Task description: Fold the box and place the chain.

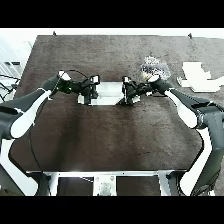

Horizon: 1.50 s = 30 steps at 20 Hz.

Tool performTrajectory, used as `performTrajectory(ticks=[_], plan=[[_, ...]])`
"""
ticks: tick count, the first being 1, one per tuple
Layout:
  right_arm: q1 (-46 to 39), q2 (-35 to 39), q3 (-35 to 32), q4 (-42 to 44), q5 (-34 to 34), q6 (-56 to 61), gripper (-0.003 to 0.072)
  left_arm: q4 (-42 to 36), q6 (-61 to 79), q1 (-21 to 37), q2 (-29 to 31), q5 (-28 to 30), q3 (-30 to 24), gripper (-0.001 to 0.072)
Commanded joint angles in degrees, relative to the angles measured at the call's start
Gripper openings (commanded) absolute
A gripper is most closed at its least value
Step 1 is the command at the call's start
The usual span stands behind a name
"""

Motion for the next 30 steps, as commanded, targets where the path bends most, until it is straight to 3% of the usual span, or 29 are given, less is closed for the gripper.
performTrajectory(ticks=[1,2,3,8,9,10,11,12,18,19,20,23,24,28,30], plan=[[0.07,-0.04,0.00,0.00,0.00,0.00,0.0509,-2.45,1.11,0.00,-0.52,-0.24,-0.02,0.0156],[0.07,-0.04,0.00,0.02,0.00,0.00,0.0509,-3.17,1.33,0.02,-0.59,-0.22,0.00,0.0279],[0.07,-0.04,0.00,0.02,0.00,0.00,0.0509,-3.39,1.53,0.00,-0.70,-0.24,-0.02,0.0319],[0.07,-0.04,0.00,0.02,0.00,0.00,0.0509,-3.45,1.55,0.00,-0.72,-0.33,-0.02,0.0322],[0.07,-0.04,0.00,0.02,0.00,0.00,0.0509,-3.45,1.53,0.02,-0.72,-0.48,-0.02,0.0414],[0.07,-0.04,0.00,0.02,0.00,0.00,0.0509,-3.48,1.33,0.00,-0.72,-0.48,-0.02,0.0608],[0.07,-0.04,0.00,0.00,0.00,0.00,0.0509,-3.48,1.25,0.02,-0.72,-0.35,-0.02,0.0603],[0.07,-0.04,0.00,0.02,0.00,0.00,0.0509,-3.48,1.27,0.02,-0.72,-0.39,-0.02,0.0533],[0.07,-0.04,0.00,0.02,0.00,0.00,0.0509,-3.17,0.79,0.13,-0.70,-0.44,-0.02,0.0530],[0.07,-0.04,0.00,0.02,0.00,0.00,0.0509,-3.02,0.61,0.28,-0.70,-0.79,-0.02,0.0410],[0.07,-0.04,0.00,0.02,0.00,0.00,0.0509,-2.97,0.63,0.66,-0.70,-1.51,0.00,0.0241],[0.07,-0.04,0.00,0.02,0.00,0.00,0.0509,-3.02,0.59,2.80,-0.70,-5.53,0.00,0.0224],[0.07,-0.04,-0.02,0.00,0.00,0.00,0.0509,-3.02,0.44,3.72,-0.63,-7.32,0.02,0.0044],[0.07,-0.04,0.00,0.02,0.00,0.00,0.0509,-6.10,-1.75,6.60,-0.57,-16.48,1.16,0.0018],[0.07,-0.04,-0.02,0.02,0.02,0.00,0.0509,-6.45,-7.06,7.69,0.35,-17.68,2.19,0.0016]])
